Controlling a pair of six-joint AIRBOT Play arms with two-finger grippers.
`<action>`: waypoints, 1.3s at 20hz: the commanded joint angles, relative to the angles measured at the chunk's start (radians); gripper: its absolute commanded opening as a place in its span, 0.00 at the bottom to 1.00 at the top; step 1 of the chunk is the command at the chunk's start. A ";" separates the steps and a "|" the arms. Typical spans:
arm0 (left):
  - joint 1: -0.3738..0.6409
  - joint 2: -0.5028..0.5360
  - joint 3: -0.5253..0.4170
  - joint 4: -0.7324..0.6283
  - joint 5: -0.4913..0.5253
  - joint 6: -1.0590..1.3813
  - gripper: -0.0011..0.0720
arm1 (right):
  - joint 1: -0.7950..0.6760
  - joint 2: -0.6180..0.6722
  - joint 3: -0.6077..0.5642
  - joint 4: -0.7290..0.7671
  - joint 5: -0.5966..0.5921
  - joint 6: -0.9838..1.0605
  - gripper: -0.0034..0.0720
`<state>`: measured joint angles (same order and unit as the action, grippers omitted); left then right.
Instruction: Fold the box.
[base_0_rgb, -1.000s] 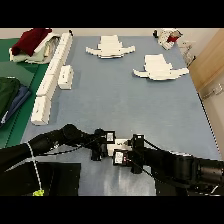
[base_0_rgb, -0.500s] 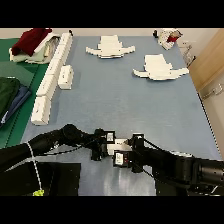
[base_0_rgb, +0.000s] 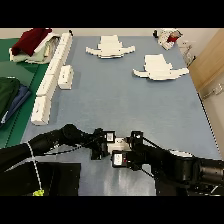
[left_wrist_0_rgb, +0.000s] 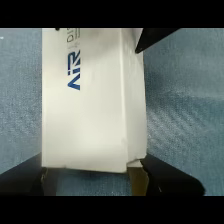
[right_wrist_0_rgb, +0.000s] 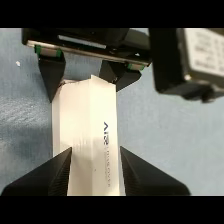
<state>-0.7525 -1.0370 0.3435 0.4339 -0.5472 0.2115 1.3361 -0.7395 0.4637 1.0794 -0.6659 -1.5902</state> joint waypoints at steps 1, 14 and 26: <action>0.000 0.000 0.000 0.000 -0.002 0.000 0.73 | 0.000 -0.001 0.011 -0.002 0.000 0.000 0.63; 0.000 0.000 0.000 0.000 -0.002 0.000 0.73 | -0.001 -0.008 0.011 -0.002 -0.001 0.000 0.42; 0.000 0.000 0.000 0.001 -0.002 0.000 0.73 | 0.000 -0.051 0.011 0.135 0.013 -0.026 0.40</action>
